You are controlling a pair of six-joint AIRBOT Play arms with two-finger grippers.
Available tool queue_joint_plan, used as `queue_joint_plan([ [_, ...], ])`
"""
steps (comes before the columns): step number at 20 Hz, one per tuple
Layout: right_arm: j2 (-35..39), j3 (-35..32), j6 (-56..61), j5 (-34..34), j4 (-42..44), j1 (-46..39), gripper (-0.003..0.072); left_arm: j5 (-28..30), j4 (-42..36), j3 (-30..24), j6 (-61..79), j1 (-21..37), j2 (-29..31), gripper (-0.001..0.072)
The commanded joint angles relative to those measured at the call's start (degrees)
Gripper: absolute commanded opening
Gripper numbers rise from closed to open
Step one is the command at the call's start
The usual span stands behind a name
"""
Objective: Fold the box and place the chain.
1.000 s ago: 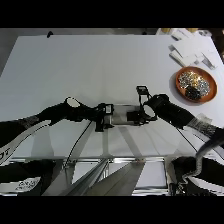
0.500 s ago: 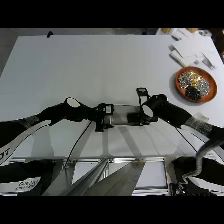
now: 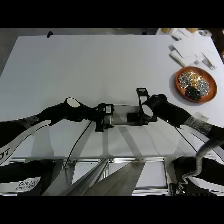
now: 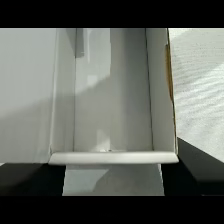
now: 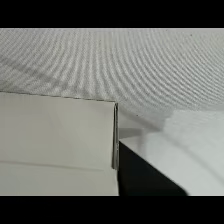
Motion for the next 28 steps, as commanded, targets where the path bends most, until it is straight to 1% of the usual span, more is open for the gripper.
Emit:
queue_joint_plan([
  [1, 2.1, 0.0, -3.6, 0.1, 0.8, 0.0, 0.0354, 0.0, 0.0, 0.0, 0.0, 0.0, 0.0, 0.0111],
  [2, 3.6, 0.0, -6.1, 0.9, 0.6, 0.0, 0.0397, 0.0, 0.0, 0.0, 0.0, 0.0, 0.0, 0.0111],
  [3, 5.6, 0.0, -8.2, 2.5, 0.3, 0.0, 0.0411, 0.0, 0.0, 0.0, 0.0, 0.0, 0.0, 0.0111],
  [4, 7.8, 0.0, -10.1, 4.7, 0.3, 0.0, 0.0443, 0.0, 0.0, 0.0, 0.0, 0.0, 0.0, 0.0111],
  [6, 13.3, 0.4, -15.8, 8.5, 0.3, -0.7, 0.0551, 0.0, 0.0, 0.0, 0.0, 0.0, 0.0, 0.0111],
  [7, 16.0, 1.5, -18.4, 10.5, 0.2, -1.6, 0.0567, 0.0, 0.0, 0.0, 0.0, 0.0, 0.0, 0.0111],
  [9, 21.1, 6.2, -22.3, 14.9, 0.2, -5.1, 0.055, -0.2, 0.0, 0.0, 0.0, 0.0, 0.0, 0.0111],
  [10, 22.9, 10.0, -23.7, 16.8, 0.2, -7.8, 0.0532, -0.2, 0.0, 0.0, 0.0, 0.0, 0.0, 0.0111],
  [12, 23.8, 18.8, -28.3, 18.9, 0.2, -14.6, 0.0519, -0.3, 0.0, 0.0, 0.0, 0.0, 0.0, 0.0111],
  [13, 23.5, 22.8, -30.9, 18.4, 0.1, -18.8, 0.0517, -0.4, 0.0, 0.0, 0.0, 0.0, 0.0, 0.0111],
  [15, 21.6, 28.3, -34.0, 15.8, 0.2, -27.2, 0.0438, -0.4, 0.0, 0.0, 0.0, 0.0, 0.0, 0.0111],
  [17, 17.8, 31.4, -34.6, 14.2, 2.5, -35.2, 0.0438, -0.6, 0.0, 0.0, 0.0, 0.0, 0.0, 0.0111],
  [19, 13.8, 31.8, -36.5, 12.7, 4.3, -40.2, 0.0438, -0.6, 0.0, 0.0, 0.0, 0.0, 0.0, 0.0111],
  [25, 0.3, 31.8, -38.5, 9.7, 3.4, -50.1, 0.0436, -0.8, 0.0, 0.0, 0.0, 0.0, 0.0, 0.0111],
  [27, -3.1, 31.8, -38.5, 9.9, 2.0, -52.8, 0.0349, -0.8, 0.0, 0.0, 0.0, 0.0, 0.0, 0.0111],
  [28, -4.2, 31.8, -38.5, 9.9, 1.4, -53.9, 0.034, -0.8, 0.0, 0.0, 0.0, 0.0, 0.0, 0.0111],
])
